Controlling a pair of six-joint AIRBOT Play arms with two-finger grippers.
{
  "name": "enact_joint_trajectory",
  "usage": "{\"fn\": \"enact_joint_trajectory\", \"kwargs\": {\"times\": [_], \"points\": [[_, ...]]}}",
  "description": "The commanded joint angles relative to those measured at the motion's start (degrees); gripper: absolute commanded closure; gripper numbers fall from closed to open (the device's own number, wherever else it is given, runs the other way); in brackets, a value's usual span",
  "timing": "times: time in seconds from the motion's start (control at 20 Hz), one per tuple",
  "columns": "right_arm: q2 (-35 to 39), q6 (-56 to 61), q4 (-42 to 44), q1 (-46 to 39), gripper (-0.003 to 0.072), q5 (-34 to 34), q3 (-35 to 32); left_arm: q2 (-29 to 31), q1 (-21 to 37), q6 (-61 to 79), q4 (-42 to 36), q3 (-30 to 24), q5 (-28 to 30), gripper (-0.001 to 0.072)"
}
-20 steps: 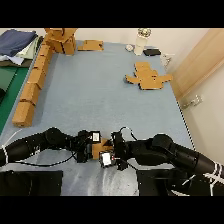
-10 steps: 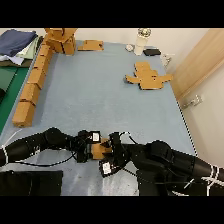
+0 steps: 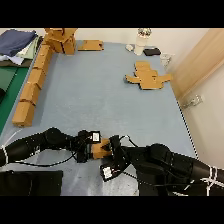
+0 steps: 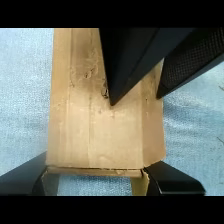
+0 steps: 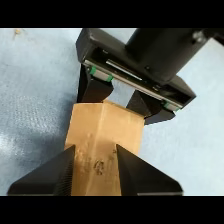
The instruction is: Fold the box.
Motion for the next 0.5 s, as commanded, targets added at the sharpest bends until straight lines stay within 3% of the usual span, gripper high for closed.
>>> {"fn": "enact_joint_trajectory", "kwargs": {"times": [0.0, 0.45], "points": [[-0.8, 0.0, -0.5, 0.1, 0.0278, -0.3, -0.2, 0.0, 0.0, 0.0, 0.0, 0.0, 0.0, 0.0240], [-0.3, 0.0, -3.5, 0.0, 0.0291, 0.2, -0.1, 0.0, 0.0, 0.0, 0.0, 0.0, 0.0, 0.0240]]}}
